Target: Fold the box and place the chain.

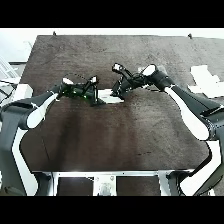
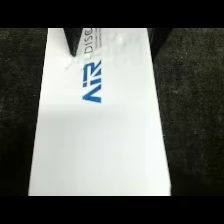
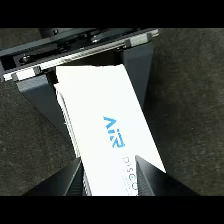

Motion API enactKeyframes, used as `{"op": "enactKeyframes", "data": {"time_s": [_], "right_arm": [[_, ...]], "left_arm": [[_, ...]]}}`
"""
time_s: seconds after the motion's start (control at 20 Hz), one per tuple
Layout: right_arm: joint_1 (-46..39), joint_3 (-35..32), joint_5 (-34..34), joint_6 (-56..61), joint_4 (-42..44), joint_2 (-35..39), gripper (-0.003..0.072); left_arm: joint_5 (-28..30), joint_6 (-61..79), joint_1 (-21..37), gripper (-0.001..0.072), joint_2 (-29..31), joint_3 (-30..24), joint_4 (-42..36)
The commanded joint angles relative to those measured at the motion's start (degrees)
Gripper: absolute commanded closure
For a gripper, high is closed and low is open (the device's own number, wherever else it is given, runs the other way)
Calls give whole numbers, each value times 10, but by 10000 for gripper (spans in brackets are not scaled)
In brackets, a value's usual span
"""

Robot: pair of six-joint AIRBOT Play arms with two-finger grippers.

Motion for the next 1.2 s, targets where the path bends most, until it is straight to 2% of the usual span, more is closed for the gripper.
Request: {"op": "enactKeyframes", "data": {"time_s": [0.0,0.15,0.3,0.6,0.85,0.9,1.0,1.15], "right_arm": [[4,-19,46,6,8,-1,326],[-6,-33,47,2,16,-1,268],[-19,-36,48,-16,38,-1,267],[-52,-35,79,-88,196,0,281],[-56,-36,79,-88,195,-1,485],[-55,-36,78,-88,193,-1,565],[-55,-38,64,-78,182,-2,657],[-51,-40,43,-12,117,-12,670]], "left_arm": [[0,-1,0,357,0,0,-1],[0,-1,0,356,0,0,-1],[0,-1,0,356,0,0,-1],[0,-1,0,356,0,0,-1],[0,-1,0,356,0,0,-1],[0,-1,0,356,0,0,-1],[0,-1,0,356,0,0,-1],[0,-1,0,357,0,0,-1]]}}
